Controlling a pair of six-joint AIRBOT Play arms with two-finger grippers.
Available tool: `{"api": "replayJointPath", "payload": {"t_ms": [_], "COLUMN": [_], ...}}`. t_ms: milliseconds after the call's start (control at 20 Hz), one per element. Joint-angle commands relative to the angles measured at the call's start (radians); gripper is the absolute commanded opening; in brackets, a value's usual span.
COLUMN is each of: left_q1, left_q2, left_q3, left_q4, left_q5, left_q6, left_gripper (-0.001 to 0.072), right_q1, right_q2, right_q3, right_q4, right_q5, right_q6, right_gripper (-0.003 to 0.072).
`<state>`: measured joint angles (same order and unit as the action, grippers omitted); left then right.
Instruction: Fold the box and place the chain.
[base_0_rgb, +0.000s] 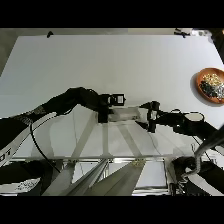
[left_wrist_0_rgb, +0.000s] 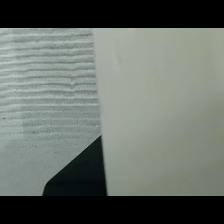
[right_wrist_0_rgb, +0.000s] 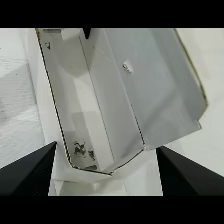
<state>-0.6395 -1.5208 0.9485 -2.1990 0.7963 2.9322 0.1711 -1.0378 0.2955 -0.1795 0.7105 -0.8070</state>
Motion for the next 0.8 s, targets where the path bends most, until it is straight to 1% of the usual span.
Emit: {"api": "replayJointPath", "payload": {"t_ms": [0,550,750], "left_q1": [0.0,0.0,0.0], "left_q2": [-0.001,-0.001,-0.001], "left_q3": [-0.001,-0.001,-0.001], "left_q4": [0.0,0.0,0.0], "left_q5": [0.0,0.0,0.0], "left_q6": [0.0,0.0,0.0], "left_gripper": [0.001,0.001,0.001], "right_q1": [-0.007,-0.007,-0.007], "right_q2": [-0.056,-0.143,-0.174], "right_q3": [0.016,0.017,0.042], "right_q4": [0.001,-0.008,-0.005], "right_q5": [0.036,0.034,0.039], "right_q6": [-0.019,-0.069,-0.093], "right_gripper": [0.0692,0.0684,0.0664]}}
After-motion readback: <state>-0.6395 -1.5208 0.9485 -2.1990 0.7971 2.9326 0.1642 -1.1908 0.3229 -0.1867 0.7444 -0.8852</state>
